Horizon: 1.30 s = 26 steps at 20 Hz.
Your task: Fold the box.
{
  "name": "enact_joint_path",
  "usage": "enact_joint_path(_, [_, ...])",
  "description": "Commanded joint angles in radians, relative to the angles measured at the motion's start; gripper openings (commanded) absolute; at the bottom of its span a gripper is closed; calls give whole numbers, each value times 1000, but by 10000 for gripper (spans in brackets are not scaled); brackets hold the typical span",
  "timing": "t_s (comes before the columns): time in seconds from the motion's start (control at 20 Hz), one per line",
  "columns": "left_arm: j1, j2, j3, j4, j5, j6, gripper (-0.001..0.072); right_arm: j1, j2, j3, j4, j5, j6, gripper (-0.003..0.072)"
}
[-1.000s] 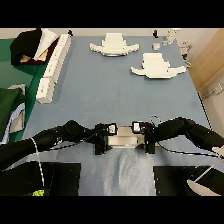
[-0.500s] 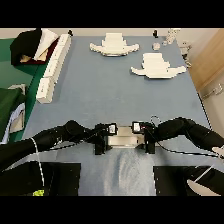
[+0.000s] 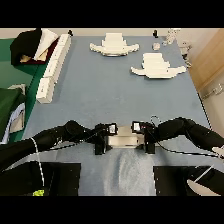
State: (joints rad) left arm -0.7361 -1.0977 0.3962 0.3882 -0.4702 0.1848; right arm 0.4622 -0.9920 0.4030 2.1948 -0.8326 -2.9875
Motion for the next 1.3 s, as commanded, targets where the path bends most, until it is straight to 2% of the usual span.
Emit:
enact_joint_path(0.0, [1, 0, 1, 1, -1, 2, 520, 1, 20, 5, -36, 4, 85, 717])
enact_joint_path(0.1, [1, 0, 1, 1, -1, 2, 521, 1, 72, 18, -126, -4, 196, 716])
enact_joint_path(0.25, [1, 0, 1, 1, -1, 2, 520, 1, 167, 42, -347, -81, 439, 716])
enact_joint_path(0.4, [1, 0, 1, 1, -1, 2, 521, 1, 247, 71, -533, -248, 752, 712])
enact_joint_path(0.5, [1, 0, 1, 1, -1, 1, 520, 1, 295, 122, -528, -378, 1017, 682])
enact_joint_path(0.55, [1, 0, 1, 1, -1, 2, 520, 1, 313, 152, -479, -425, 1152, 524])
enact_joint_path(0.6, [1, 0, 1, 1, -1, 1, 520, 1, 322, 171, -397, -442, 1264, 290])
enact_joint_path(0.65, [1, 0, 1, 1, -1, 2, 520, 1, 325, 174, -255, -424, 1342, 26])
enact_joint_path(0.7, [1, 0, 1, 1, -1, 2, 521, 1, 317, 166, -108, -371, 1348, 1])
enact_joint_path(0.75, [1, 0, 1, 1, -1, 1, 520, 8, 296, 159, 42, -290, 1345, 1])
enact_joint_path(0.8, [1, 0, 1, 1, 0, 2, 520, 28, 269, 159, 128, -197, 1345, 1])
enact_joint_path(0.9, [1, 0, 1, 1, -1, 2, 520, 69, 200, 179, 145, -19, 1345, 1])
enact_joint_path(0.95, [1, 0, 1, 1, -1, 1, 520, 66, 160, 193, 138, 26, 1346, 1])
enact_joint_path(1.1, [1, 0, 1, 1, -1, 2, 520, 37, 18, 228, 100, 108, 1342, 1])
enact_joint_path(1.25, [1, 0, 1, 1, 0, 2, 520, 36, -119, 233, 103, 120, 1307, 0])
